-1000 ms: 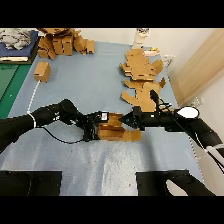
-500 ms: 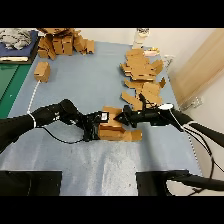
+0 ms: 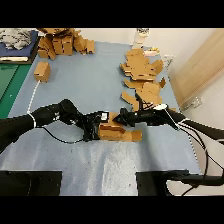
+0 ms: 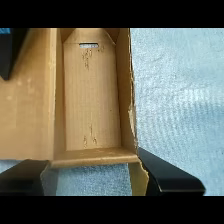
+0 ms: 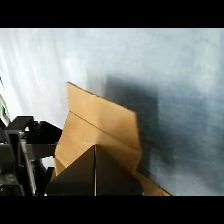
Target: Fold the box.
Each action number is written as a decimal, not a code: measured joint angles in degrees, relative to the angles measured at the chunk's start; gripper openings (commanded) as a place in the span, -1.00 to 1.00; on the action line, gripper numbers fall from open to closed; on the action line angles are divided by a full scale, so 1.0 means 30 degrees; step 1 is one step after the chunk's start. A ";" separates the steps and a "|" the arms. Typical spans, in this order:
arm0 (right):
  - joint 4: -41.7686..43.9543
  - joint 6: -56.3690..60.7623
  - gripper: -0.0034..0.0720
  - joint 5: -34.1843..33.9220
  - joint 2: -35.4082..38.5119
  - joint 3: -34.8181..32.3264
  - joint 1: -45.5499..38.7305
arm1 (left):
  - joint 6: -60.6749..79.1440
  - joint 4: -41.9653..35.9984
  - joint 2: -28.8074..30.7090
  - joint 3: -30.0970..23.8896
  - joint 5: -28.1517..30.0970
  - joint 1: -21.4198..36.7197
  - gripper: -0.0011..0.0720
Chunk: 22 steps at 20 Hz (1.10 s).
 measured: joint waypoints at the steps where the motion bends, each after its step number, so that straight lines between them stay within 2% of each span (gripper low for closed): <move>1: -0.0117 -0.0328 -0.91 -0.0051 0.0546 0.0029 -0.0233 | 0.0000 0.0000 0.0000 0.0000 0.0000 0.0000 0.14; 4: -0.1690 -0.1005 -0.91 -0.0117 0.2812 0.0080 -0.0976 | 0.0007 -0.0007 0.0000 0.0000 0.0000 0.0000 0.14; 10: -0.9836 -0.1792 -0.88 0.2222 0.9442 -0.1078 -0.0699 | 0.0007 -0.0007 0.0000 0.0000 -0.0007 0.0000 0.14; 11: -1.1132 -0.2135 -0.76 0.2659 1.0673 -0.1683 -0.0211 | 0.0007 -0.0007 0.0000 0.0000 -0.0007 0.0000 0.14; 13: -1.3420 -0.2776 -0.02 0.2776 1.2692 -0.3191 0.0947 | 0.0000 -0.0007 0.0000 0.0000 -0.0007 0.0000 0.14; 14: -1.4389 -0.3330 0.14 0.2594 1.3413 -0.4000 0.1545 | 0.0000 -0.0007 0.0000 0.0000 -0.0015 0.0000 0.14; 17: -1.6123 -0.6062 0.36 0.0750 1.4579 -0.5858 0.3162 | 0.0000 -0.0007 0.0000 0.0000 -0.0015 0.0000 0.14; 19: -1.6633 -0.7482 0.40 -0.1100 1.4666 -0.6411 0.3803 | 0.0000 -0.0007 0.0000 0.0000 -0.0015 0.0000 0.14; 20: -1.6772 -0.7941 0.50 -0.2025 1.4549 -0.6572 0.3985 | 0.0000 -0.0007 0.0000 0.0000 -0.0015 0.0000 0.14; 22: -1.6976 -0.8641 0.50 -0.3723 1.4025 -0.6768 0.4226 | 0.0000 -0.0007 0.0000 0.0000 -0.0015 0.0000 0.14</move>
